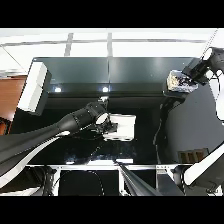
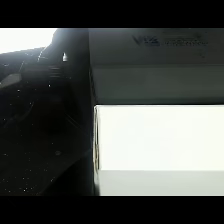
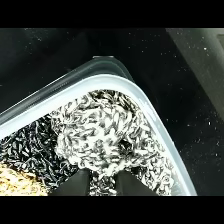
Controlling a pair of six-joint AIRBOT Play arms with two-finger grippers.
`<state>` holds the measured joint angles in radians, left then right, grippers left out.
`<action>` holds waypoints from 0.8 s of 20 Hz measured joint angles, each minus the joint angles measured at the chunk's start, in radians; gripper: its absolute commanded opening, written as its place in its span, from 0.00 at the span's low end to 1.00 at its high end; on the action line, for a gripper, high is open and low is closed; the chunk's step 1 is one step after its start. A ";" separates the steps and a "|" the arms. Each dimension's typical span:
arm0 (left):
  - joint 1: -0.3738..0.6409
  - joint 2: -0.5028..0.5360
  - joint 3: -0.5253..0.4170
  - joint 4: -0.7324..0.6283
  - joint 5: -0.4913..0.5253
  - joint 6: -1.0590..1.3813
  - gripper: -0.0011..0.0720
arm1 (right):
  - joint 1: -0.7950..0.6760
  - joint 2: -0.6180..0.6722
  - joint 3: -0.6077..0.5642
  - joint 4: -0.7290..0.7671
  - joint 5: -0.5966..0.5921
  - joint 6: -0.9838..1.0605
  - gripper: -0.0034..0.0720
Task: Fold the box and place the chain.
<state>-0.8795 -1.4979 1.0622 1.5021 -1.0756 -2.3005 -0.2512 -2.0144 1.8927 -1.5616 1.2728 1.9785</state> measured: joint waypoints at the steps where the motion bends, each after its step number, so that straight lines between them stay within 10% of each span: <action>1: 0.000 0.000 0.000 0.000 0.000 0.000 0.05 | -0.001 0.007 0.001 0.000 0.006 -0.021 0.06; 16: 0.000 0.000 0.000 0.000 0.000 0.000 0.05 | -0.006 0.698 -0.013 0.312 0.031 -0.459 0.06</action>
<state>-0.8795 -1.4979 1.0622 1.5021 -1.0752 -2.3005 -0.2577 -1.3163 1.8797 -1.2495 1.3033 1.5196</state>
